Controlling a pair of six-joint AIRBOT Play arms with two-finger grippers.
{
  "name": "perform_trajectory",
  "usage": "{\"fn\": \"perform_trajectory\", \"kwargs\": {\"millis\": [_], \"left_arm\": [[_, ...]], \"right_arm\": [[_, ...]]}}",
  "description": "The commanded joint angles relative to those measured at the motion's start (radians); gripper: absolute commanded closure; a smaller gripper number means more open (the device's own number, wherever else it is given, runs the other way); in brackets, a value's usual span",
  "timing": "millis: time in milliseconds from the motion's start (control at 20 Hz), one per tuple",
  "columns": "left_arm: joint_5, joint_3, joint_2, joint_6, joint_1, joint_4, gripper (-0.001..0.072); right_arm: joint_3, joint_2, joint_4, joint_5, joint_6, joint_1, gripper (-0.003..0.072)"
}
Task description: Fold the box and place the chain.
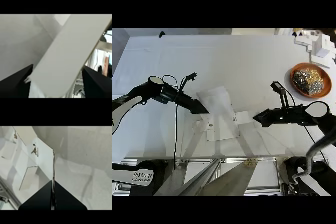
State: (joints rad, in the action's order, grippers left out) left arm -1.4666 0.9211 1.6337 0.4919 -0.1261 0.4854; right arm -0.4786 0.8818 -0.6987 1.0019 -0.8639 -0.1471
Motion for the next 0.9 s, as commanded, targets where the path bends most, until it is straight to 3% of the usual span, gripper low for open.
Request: {"fn": "perform_trajectory", "kwargs": {"millis": [0, 150, 250, 550, 700, 850], "left_arm": [[-0.010, -0.001, 0.017, -0.079, -0.048, -0.032, 0.0126], [0.054, -0.001, 0.017, -0.085, -0.092, -0.018, 0.0501], [0.073, 0.000, 0.017, -0.085, -0.092, -0.021, 0.0704], [0.081, 0.000, 0.008, -0.122, -0.093, -0.020, 0.0708], [0.115, 0.007, -0.046, -0.266, -0.111, 0.001, 0.0708], [0.212, 0.012, -0.134, -0.320, -0.163, 0.093, 0.0704]], "right_arm": [[0.000, -0.001, 0.000, 0.004, 0.000, -0.001, 0.0672], [0.000, -0.001, 0.001, 0.005, 0.000, -0.001, 0.0672], [0.000, -0.001, 0.001, 0.008, 0.000, -0.001, 0.0671], [-0.002, -0.001, 0.028, 0.031, 0.000, -0.001, 0.0651], [-0.030, -0.005, 0.051, 0.066, -0.002, 0.000, 0.0391], [-0.090, -0.024, 0.046, 0.127, -0.005, 0.000, 0.0365]]}}
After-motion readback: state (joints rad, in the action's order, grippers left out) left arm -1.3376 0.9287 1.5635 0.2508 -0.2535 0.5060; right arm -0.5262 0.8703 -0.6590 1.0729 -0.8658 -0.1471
